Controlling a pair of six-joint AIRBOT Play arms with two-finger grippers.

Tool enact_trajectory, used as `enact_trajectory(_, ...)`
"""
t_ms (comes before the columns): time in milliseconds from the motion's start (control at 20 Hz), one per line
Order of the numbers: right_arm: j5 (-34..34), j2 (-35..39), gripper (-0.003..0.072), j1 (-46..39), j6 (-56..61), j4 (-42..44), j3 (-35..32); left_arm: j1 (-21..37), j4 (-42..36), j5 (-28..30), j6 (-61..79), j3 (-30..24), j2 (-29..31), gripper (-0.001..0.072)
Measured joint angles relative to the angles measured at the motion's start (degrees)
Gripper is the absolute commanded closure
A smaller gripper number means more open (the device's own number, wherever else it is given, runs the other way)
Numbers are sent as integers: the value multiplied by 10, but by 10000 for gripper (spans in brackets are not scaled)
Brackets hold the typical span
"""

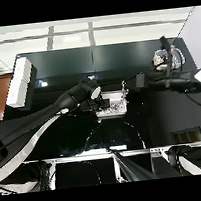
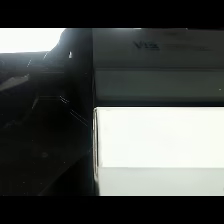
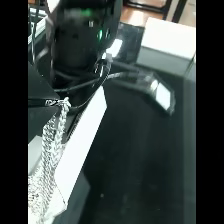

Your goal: Fold the box and place the chain.

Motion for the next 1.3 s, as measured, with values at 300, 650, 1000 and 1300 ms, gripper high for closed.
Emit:
enact_trajectory(300,-51,-22,534,53,23,-15,-39,0,0,0,0,0,0,681)
enact_trajectory(650,-19,-37,371,-2,-12,-40,-45,0,0,0,0,0,0,681)
enact_trajectory(1000,48,-38,17,-93,-232,-223,-57,0,0,0,0,0,0,681)
enact_trajectory(1300,-18,-112,21,-54,-542,-252,-77,0,0,0,0,0,0,681)
